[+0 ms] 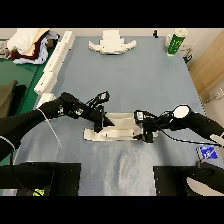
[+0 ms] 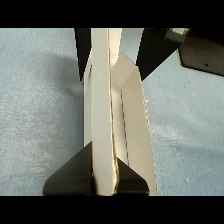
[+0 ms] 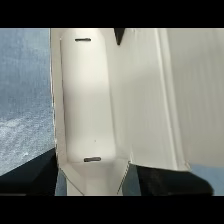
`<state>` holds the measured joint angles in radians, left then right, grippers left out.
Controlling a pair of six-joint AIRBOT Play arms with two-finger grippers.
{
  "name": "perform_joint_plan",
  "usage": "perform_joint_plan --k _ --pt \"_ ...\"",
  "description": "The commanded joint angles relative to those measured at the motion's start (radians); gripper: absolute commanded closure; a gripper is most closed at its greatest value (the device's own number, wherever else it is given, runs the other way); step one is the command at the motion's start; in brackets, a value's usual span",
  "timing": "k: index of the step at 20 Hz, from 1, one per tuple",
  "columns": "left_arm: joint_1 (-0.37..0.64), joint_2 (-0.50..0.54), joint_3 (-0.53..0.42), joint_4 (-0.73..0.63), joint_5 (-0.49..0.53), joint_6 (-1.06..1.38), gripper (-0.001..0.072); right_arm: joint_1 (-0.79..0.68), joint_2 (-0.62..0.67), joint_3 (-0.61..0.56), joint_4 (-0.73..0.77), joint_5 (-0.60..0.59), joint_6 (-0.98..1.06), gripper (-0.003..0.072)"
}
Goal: Fold the box.
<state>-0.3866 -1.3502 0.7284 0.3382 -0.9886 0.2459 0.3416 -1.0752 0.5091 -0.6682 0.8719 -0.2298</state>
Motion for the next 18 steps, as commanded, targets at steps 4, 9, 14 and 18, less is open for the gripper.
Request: perform_joint_plan --k 4,9,14,18 --pt "0.000 0.000 0.001 -0.001 0.002 0.000 0.0696 0.008 -0.003 -0.048 0.032 -0.034 -0.030 0.0000" --pt "0.000 0.000 0.001 -0.001 0.002 0.000 0.0696 0.016 -0.003 -0.066 0.035 -0.059 -0.034 0.0012" --pt "0.000 0.000 0.001 -0.001 0.002 0.000 0.0696 0.023 -0.004 -0.072 0.044 -0.079 -0.044 0.0012" --pt "0.000 0.000 0.001 -0.001 0.002 0.000 0.0696 0.055 -0.017 -0.072 0.046 -0.104 -0.044 0.0012"
